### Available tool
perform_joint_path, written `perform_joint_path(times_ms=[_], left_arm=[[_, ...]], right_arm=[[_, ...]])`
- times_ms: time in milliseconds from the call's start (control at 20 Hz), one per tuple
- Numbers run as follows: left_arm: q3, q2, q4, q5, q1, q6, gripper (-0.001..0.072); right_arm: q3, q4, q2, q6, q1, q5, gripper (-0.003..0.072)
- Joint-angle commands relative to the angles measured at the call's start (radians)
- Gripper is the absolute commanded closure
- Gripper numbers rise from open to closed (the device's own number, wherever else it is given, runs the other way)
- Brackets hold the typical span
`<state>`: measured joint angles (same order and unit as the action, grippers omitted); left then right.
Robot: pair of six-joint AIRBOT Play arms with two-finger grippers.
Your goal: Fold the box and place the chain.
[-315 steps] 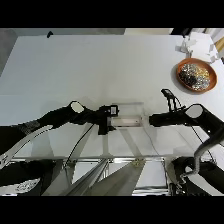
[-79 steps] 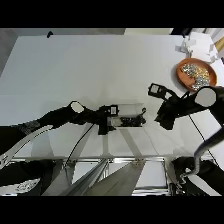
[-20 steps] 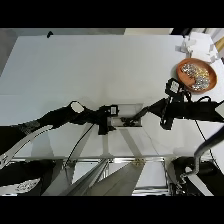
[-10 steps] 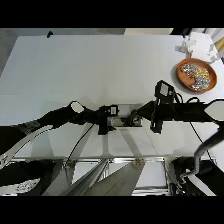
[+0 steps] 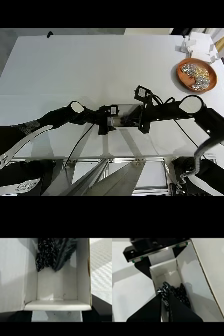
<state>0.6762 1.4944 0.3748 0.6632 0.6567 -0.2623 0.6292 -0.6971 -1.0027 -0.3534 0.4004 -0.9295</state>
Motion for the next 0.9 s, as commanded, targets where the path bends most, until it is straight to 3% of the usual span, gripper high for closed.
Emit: perform_joint_path(times_ms=[0,200,350,450,600,850], left_arm=[[0.0,-0.001,0.0,0.0,0.0,0.0,0.0413],[0.0,-0.001,0.0,0.0,0.0,0.0,0.0413],[0.0,-0.001,0.0,0.0,0.0,0.0,0.0413],[0.0,-0.001,0.0,0.0,0.0,0.0,0.0413],[0.0,-0.001,0.0,0.0,0.0,0.0,0.0413],[0.0,-0.001,0.0,0.0,0.0,0.0,0.0413]], right_arm=[[0.0,-0.002,-0.088,-0.032,0.01,0.033,0.0679],[0.0,-0.002,-0.122,-0.122,0.05,0.14,0.0629],[0.0,-0.002,-0.121,-0.121,0.063,0.132,0.0621],[0.0,-0.006,-0.114,-0.121,0.062,0.11,0.046],[0.0,-0.058,-0.048,-0.121,0.059,0.082,0.0454],[0.0,-0.274,0.139,-0.121,0.002,-0.012,0.0477]])
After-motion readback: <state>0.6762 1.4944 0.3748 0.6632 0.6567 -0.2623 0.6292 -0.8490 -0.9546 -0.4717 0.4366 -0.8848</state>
